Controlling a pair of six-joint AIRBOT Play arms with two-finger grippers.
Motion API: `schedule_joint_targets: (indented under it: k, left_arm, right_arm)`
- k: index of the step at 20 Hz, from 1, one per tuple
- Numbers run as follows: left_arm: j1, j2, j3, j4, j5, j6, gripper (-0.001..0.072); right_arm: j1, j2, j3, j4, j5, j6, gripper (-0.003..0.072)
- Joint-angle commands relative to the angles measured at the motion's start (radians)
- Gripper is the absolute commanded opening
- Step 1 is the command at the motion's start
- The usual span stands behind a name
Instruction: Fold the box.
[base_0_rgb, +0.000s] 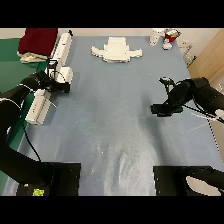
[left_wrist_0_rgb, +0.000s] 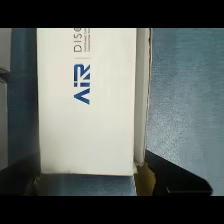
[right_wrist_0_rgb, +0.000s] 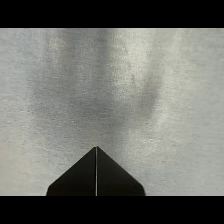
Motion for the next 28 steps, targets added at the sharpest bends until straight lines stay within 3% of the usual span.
schedule_joint_targets:
  k: [1, 4, 11, 12, 13, 14, 17, 20, 24, 28]
  left_arm:
    - [0.002, 0.024, 0.021, 0.005, -0.076, 0.000, 0.0701]
    - [0.009, 0.078, 0.056, 0.005, -0.151, 0.000, 0.0701]
    - [0.014, 0.222, 0.203, 0.036, -0.553, 0.000, 0.0700]
    - [0.012, 0.242, 0.212, 0.023, -0.594, -0.002, 0.0661]
    - [0.011, 0.258, 0.219, 0.002, -0.634, -0.029, 0.0364]
    - [0.011, 0.275, 0.221, -0.028, -0.676, -0.040, 0.0019]
    - [-0.018, 0.311, 0.216, -0.100, -0.723, -0.042, 0.0005]
    - [-0.144, 0.389, 0.145, -0.097, -0.699, -0.060, 0.0005]
    - [-0.377, 0.487, -0.073, -0.074, -0.547, -0.163, 0.0006]
    - [-0.538, 0.488, -0.229, -0.074, -0.408, -0.175, 0.0012]
  right_arm:
    - [0.000, 0.000, 0.001, 0.000, 0.000, 0.000, 0.0006]
    - [0.000, 0.000, 0.001, 0.000, 0.000, 0.000, 0.0005]
    - [0.000, 0.000, 0.001, 0.000, 0.000, 0.000, 0.0006]
    - [0.000, 0.000, 0.001, 0.000, 0.000, 0.000, 0.0006]
    - [0.000, 0.000, 0.001, 0.000, 0.000, 0.000, 0.0006]
    - [0.000, 0.000, 0.001, 0.000, 0.000, 0.000, 0.0006]
    - [0.000, 0.000, 0.001, 0.001, 0.000, 0.000, 0.0005]
    - [0.000, 0.000, 0.001, 0.001, 0.000, 0.000, 0.0006]
    - [0.000, 0.000, 0.001, 0.000, 0.000, 0.000, 0.0006]
    - [0.000, 0.000, 0.001, 0.000, 0.000, 0.000, 0.0006]
